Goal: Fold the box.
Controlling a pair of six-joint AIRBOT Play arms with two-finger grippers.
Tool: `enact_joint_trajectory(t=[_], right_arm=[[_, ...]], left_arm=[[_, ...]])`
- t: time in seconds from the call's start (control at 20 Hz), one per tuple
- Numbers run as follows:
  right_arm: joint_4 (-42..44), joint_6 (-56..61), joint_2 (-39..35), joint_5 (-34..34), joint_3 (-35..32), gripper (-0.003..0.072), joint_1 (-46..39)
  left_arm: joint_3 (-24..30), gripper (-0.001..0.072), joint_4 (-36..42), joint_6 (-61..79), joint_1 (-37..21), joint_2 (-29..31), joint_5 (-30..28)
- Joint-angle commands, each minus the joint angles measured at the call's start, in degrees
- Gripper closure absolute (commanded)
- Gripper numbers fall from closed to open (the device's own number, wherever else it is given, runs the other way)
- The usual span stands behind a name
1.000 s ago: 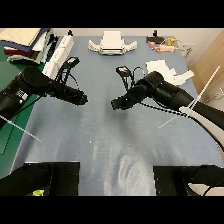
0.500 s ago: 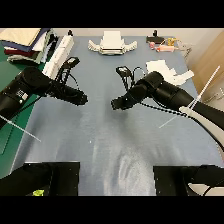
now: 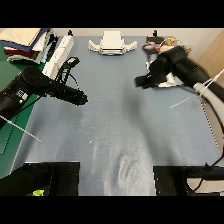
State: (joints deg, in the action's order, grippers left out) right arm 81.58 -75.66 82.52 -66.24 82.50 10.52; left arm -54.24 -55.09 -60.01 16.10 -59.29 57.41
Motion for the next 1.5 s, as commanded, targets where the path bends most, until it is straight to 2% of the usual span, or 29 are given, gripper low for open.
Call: enact_joint_trajectory(t=[0.0, 0.15, 0.3, 0.4, 0.65, 0.75, 0.9, 1.0, 1.15, 1.2, 1.3, 1.4, 1.45], right_arm=[[-1.4, -6.9, 6.5, -3.1, 11.9, 0.0250, -19.2], [10.2, -11.5, 17.2, 0.4, 22.4, 0.0242, -34.1], [24.7, -14.0, 25.0, 6.3, 27.2, 0.0243, -43.4], [28.6, -14.0, 29.0, 10.1, 29.3, 0.0243, -46.8], [30.6, -18.5, 37.0, 11.8, 34.1, 0.0243, -48.7], [34.8, -22.6, 38.8, 12.3, 34.2, 0.0244, -48.6], [40.3, -28.1, 40.7, 12.9, 34.2, 0.0247, -48.5], [44.4, -32.1, 41.1, 12.9, 34.2, 0.0286, -48.4], [46.6, -34.9, 41.1, 13.9, 34.4, 0.0292, -48.0], [46.9, -35.0, 41.1, 13.7, 34.4, 0.0361, -48.0], [47.5, -35.0, 41.1, 11.8, 34.4, 0.0426, -48.0], [49.0, -37.9, 40.7, 7.1, 34.4, 0.0566, -48.0], [49.8, -39.6, 40.2, 4.4, 34.4, 0.0673, -47.9]], left_arm=[[0.0, 0.0696, 0.0, 0.0, 0.0, 0.0, 0.0], [0.0, 0.0696, 0.0, 0.0, 0.0, 0.1, 0.0], [0.0, 0.0696, 0.0, 0.0, 0.0, 0.0, 0.0], [0.0, 0.0696, 0.0, 0.0, 0.0, 0.0, 0.0], [0.0, 0.0696, 0.0, 0.0, 0.0, 0.0, 0.0], [0.0, 0.0696, 0.0, 0.0, 0.0, 0.0, 0.0], [0.0, 0.0696, 0.0, 0.0, 0.0, 0.0, 0.0], [0.0, 0.0696, 0.0, 0.0, 0.0, 0.0, 0.0], [0.0, 0.0696, 0.0, 0.0, 0.0, 0.0, 0.0], [0.0, 0.0696, 0.0, 0.0, 0.0, 0.0, 0.0], [0.0, 0.0696, 0.0, 0.0, 0.0, 0.0, 0.0], [0.0, 0.0696, 0.0, 0.0, 0.0, 0.0, 0.0], [0.0, 0.0696, 0.0, 0.0, 0.0, 0.0, 0.0]])
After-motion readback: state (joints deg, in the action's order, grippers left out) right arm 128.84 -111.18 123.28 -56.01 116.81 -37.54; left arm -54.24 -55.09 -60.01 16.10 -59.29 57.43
